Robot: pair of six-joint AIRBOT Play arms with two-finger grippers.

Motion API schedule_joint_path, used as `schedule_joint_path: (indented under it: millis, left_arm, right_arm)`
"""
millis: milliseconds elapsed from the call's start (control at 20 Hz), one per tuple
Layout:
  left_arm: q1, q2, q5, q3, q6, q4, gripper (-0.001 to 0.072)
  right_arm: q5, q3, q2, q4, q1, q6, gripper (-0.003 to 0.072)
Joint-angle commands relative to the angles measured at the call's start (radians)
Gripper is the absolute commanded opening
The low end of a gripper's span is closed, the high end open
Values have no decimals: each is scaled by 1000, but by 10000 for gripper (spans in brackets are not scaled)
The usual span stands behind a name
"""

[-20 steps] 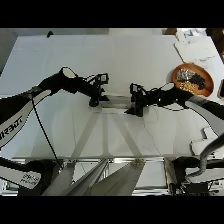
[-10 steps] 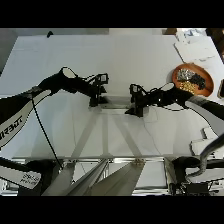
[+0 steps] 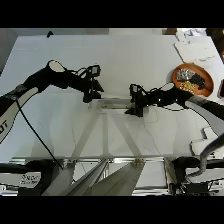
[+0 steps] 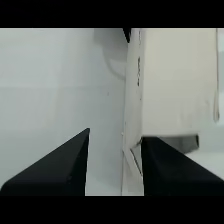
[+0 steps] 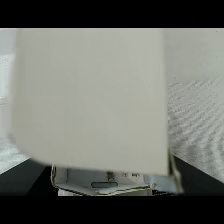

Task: Fold the box and place the chain.

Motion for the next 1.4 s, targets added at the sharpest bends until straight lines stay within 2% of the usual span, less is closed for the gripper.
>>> schedule_joint_path:
  millis: [0, 100, 150, 200, 250, 300, 450, 600, 750, 950, 1150, 1350]
  left_arm:
    - [64, 48, -85, 0, -95, 6, 350]
    - [93, 79, -105, 0, -169, 29, 323]
    - [101, 95, -123, 0, -202, 57, 228]
    - [102, 109, -132, 0, -220, 107, 70]
    - [97, 125, -142, 0, -245, 168, 7]
    - [92, 134, -158, 0, -287, 204, 6]
    - [53, 138, -264, -1, -339, 185, 6]
    - [-16, 134, -259, -6, -322, 174, 9]
    - [-59, 114, -179, -6, -322, 124, 8]
    - [-61, 85, -20, -6, -323, -47, 9]
    - [-61, 72, 144, -6, -351, -52, 9]
    - [-63, 26, 195, -6, -357, -52, 9]
  right_arm:
    - [0, 1, 0, 0, 0, 1, 493]
    - [0, 1, 0, 0, 0, 1, 493]
    - [0, 1, 0, 0, 0, 1, 493]
    - [0, 1, 0, 0, 0, 1, 493]
    - [0, 1, 0, 0, 0, 1, 493]
    - [0, 1, 0, 0, 0, 1, 493]
    - [0, 1, 0, 0, 0, 1, 493]
    - [-1, 1, 0, 0, 0, 1, 493]
    - [0, 1, 0, 0, 0, 1, 493]
    - [0, 1, 0, 0, 0, 1, 493]
    - [-1, 1, 0, 0, 0, 1, 493]
    - [-1, 1, 0, 0, 0, 1, 493]
